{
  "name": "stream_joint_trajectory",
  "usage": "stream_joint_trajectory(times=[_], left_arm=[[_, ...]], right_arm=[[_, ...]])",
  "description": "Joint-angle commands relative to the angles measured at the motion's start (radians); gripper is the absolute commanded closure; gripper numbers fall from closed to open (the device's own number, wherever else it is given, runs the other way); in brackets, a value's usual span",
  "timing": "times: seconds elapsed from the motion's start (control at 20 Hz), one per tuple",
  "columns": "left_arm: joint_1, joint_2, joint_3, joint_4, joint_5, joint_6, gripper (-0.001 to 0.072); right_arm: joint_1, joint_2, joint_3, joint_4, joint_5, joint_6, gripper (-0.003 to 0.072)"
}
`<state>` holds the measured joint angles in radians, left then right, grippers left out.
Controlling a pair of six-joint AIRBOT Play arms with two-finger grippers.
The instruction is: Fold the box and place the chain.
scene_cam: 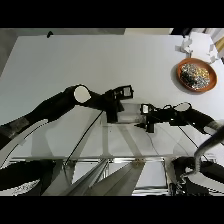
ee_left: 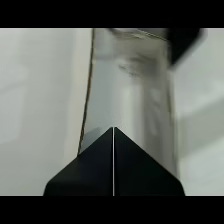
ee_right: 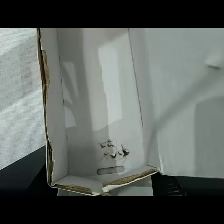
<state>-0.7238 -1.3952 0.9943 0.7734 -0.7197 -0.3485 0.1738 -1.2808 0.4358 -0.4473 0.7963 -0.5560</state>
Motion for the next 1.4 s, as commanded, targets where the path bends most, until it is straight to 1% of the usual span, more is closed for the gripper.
stream_joint_trajectory(times=[0.0,0.2,0.4,0.5,0.6,0.65,0.7,0.8,0.85,0.9,1.1,1.2,1.35], left_arm=[[0.005,-0.062,0.001,-0.089,0.214,-0.026,0.0704],[0.006,-0.155,0.001,-0.085,0.199,-0.026,0.0704],[0.008,-0.165,0.001,-0.078,0.168,-0.026,0.0701],[0.026,-0.136,0.001,-0.017,0.124,-0.035,0.0705],[0.06,-0.076,0.001,0.068,0.074,-0.098,0.0706],[0.084,-0.037,0.001,0.123,0.032,-0.142,0.0706],[0.109,-0.004,0.001,0.173,-0.024,-0.179,0.0706],[0.153,0.043,0.001,0.283,-0.179,-0.226,0.0706],[0.169,0.049,0.0,0.314,-0.253,-0.237,0.0706],[0.175,0.048,-0.007,0.318,-0.291,-0.235,0.0707],[0.154,0.021,-0.06,0.229,-0.24,-0.164,0.0706],[0.148,-0.008,-0.06,0.234,-0.272,-0.164,0.0706],[0.149,-0.031,-0.066,0.288,-0.369,-0.154,0.0706]], right_arm=[[0.0,0.001,0.0,0.0,0.0,0.0,0.0275],[0.0,0.001,0.0,0.0,0.0,0.0,0.0275],[0.0,0.001,0.0,0.0,0.0,0.0,0.0275],[0.0,0.001,0.0,0.0,0.0,0.0,0.0275],[0.0,0.001,0.0,0.0,0.0,0.0,0.0275],[0.0,0.001,0.0,0.0,0.0,0.0,0.0275],[0.0,0.001,0.0,0.0,0.0,0.0,0.0275],[0.0,0.001,0.0,0.0,0.0,0.0,0.0275],[0.0,0.001,0.0,0.0,0.0,0.0,0.0275],[0.0,0.001,0.0,0.0,0.0,0.0,0.0275],[0.0,0.001,0.0,0.0,0.0,0.0,0.0275],[0.0,0.001,0.0,0.0,0.0,0.0,0.0275],[0.0,0.001,0.0,0.0,0.0,0.0,0.0275]])
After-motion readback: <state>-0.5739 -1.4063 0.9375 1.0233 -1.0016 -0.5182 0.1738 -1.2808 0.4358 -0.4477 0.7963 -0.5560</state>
